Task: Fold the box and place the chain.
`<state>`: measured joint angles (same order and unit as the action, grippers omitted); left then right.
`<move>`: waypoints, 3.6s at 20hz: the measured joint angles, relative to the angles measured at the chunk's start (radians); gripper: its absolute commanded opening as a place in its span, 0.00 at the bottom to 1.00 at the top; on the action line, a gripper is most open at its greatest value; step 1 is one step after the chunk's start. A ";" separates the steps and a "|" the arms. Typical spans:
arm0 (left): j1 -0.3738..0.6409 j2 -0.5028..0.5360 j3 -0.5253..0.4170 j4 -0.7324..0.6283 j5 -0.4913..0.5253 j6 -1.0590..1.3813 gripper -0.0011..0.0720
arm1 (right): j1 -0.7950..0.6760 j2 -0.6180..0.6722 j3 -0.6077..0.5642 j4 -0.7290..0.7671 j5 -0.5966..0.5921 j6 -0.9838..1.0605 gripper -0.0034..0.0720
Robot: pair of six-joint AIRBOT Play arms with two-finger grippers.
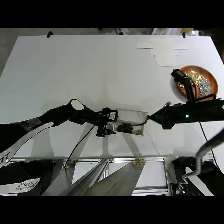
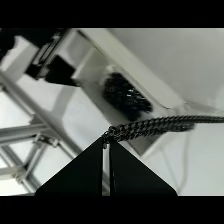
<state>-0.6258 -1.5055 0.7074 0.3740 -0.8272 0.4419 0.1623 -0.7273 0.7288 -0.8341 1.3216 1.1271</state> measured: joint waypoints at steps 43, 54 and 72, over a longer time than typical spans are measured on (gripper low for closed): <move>0.000 0.000 0.000 0.000 0.000 0.000 0.32 | -0.076 -0.595 0.174 -0.642 -0.171 0.126 0.44; 0.000 0.000 0.000 0.000 0.000 0.000 0.32 | -0.067 -0.694 0.169 -0.649 -0.231 0.129 0.25; 0.000 0.000 0.000 0.000 0.000 0.000 0.32 | -0.021 -0.285 0.167 -0.448 0.146 0.069 0.07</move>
<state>-0.6258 -1.5055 0.7074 0.3740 -0.8272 0.4419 0.1413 -1.0126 0.8963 -1.2819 1.4681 1.1965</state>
